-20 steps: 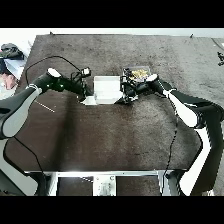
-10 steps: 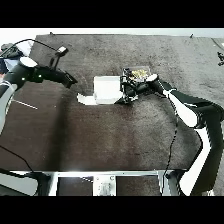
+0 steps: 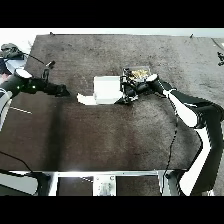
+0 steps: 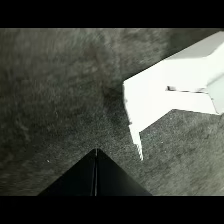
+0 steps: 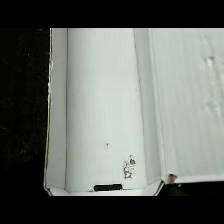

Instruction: Fold the box and place the chain.

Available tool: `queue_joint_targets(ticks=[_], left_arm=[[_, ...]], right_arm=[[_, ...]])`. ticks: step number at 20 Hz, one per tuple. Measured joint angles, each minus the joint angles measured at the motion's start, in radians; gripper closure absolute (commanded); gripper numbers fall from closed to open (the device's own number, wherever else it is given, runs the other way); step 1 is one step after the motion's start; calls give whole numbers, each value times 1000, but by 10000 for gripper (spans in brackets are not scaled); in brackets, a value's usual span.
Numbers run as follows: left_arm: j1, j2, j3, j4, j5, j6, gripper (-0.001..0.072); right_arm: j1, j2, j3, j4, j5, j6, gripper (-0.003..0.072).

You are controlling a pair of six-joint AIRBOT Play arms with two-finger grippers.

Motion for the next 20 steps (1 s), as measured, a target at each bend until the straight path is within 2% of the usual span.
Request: queue_joint_targets(ticks=[7,13,20], left_arm=[[-8,-63,-43,-136,41,12,700],[-94,-127,-47,-243,67,50,699],[-153,-141,-41,-346,66,97,695]], right_arm=[[0,0,0,0,0,0,151],[0,0,0,0,0,0,151],[0,0,0,0,0,0,152]])
